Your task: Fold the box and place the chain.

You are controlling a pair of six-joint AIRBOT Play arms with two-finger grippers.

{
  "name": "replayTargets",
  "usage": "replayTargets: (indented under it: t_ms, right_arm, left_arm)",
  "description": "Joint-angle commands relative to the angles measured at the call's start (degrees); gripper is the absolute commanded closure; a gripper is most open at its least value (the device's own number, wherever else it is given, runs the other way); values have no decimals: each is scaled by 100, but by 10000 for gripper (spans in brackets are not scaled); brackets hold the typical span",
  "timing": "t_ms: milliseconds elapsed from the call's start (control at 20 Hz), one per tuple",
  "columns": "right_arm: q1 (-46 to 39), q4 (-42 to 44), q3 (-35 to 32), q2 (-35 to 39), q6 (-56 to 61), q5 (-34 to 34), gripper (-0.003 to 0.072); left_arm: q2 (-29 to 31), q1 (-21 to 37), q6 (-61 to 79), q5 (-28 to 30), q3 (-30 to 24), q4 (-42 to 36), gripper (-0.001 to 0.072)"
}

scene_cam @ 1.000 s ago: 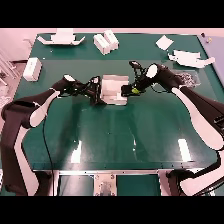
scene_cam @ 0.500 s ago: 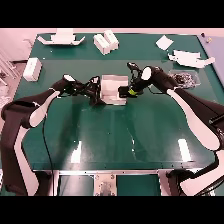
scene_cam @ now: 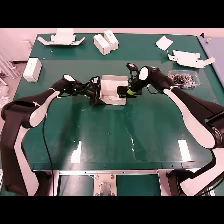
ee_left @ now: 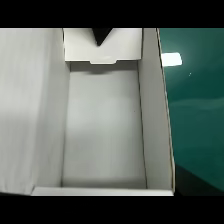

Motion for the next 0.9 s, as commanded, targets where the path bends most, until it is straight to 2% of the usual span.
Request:
replayTargets:
  t_ms: [0, 850]
  right_arm:
    - [63, -83, 286, -234, 131, 221, 308]
    - [85, -546, 577, -334, 931, 1067, 298]
  left_arm:
    - [-2, -4, 4, 13, 7, -9, 313]
    - [-2, -4, 4, 13, 7, -7, 313]
